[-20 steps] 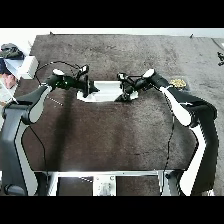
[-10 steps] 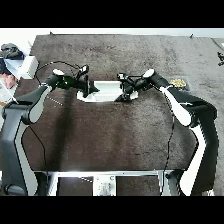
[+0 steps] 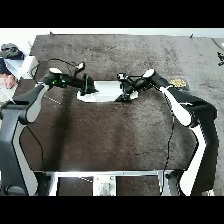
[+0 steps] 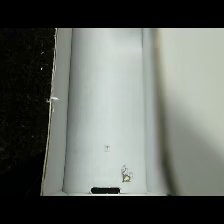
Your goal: Fold the box and place the chain.
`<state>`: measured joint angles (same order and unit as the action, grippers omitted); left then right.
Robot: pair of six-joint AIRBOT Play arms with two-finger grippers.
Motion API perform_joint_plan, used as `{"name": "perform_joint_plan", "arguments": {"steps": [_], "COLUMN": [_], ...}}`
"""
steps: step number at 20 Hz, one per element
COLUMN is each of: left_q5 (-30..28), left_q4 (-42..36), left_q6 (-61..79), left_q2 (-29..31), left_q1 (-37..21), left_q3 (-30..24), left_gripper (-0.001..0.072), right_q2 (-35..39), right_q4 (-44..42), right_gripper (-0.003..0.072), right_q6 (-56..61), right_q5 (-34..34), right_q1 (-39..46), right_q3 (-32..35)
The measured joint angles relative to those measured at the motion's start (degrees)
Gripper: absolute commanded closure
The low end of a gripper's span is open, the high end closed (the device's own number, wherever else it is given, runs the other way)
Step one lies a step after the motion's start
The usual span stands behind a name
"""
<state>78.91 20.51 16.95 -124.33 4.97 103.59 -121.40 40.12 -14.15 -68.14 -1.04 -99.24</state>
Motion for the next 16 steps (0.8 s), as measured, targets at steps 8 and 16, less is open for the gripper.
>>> {"name": "perform_joint_plan", "arguments": {"steps": [8,16], "left_q5": [9.1,-0.3], "left_q4": [0.4,6.2], "left_q6": [-2.0,-4.0], "left_q2": [5.9,18.5], "left_q1": [-4.7,-0.2], "left_q3": [-0.1,-10.0], "left_gripper": [0.0705,0.0706], "right_q2": [0.0,0.0], "right_q4": [0.0,0.0], "right_gripper": [0.0308,0.0308], "right_q6": [0.0,0.0], "right_q5": [0.0,0.0], "right_q1": [0.0,0.0], "right_q3": [0.0,0.0]}}
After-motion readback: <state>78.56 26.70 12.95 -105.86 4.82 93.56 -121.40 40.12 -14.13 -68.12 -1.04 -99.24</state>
